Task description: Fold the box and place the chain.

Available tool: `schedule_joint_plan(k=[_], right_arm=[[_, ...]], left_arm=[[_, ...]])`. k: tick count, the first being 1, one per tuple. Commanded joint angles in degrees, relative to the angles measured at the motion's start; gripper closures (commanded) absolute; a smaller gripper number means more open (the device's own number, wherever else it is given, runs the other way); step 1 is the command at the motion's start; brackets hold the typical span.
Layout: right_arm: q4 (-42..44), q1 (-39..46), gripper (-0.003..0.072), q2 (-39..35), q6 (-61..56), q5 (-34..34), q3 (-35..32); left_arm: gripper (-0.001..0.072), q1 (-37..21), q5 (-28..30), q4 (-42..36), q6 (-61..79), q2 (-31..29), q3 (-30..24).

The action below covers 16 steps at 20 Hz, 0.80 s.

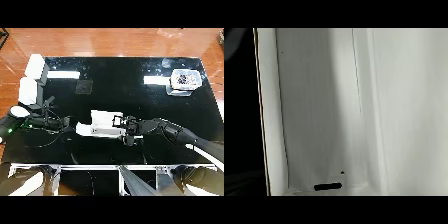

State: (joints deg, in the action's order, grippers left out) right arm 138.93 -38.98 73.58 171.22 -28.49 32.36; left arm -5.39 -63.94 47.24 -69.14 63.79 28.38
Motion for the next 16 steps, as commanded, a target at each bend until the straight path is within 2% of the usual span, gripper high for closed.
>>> schedule_joint_plan(k=[1,5,9,12,16], right_arm=[[0.0,-0.04,0.0666,0.07,-0.02,0.02,-0.02],[0.0,-0.04,0.0666,0.07,-0.02,0.02,0.0],[0.02,-0.04,0.0666,0.07,-0.02,0.04,0.0],[0.0,-0.04,0.0666,0.07,-0.02,0.04,-0.02],[0.02,-0.04,0.0666,0.07,-0.02,0.04,-0.02]], left_arm=[[0.0691,-0.07,0.96,-4.22,4.5,7.76,-0.24],[0.0692,-0.04,1.55,-10.1,8.79,12.98,-0.24],[0.0692,0.66,2.1,-10.64,9.77,13.0,-0.24],[0.0692,3.48,4.59,-11.04,10.49,13.0,-0.17],[0.0689,3.58,-1.4,-11.5,12.57,12.96,0.81]])
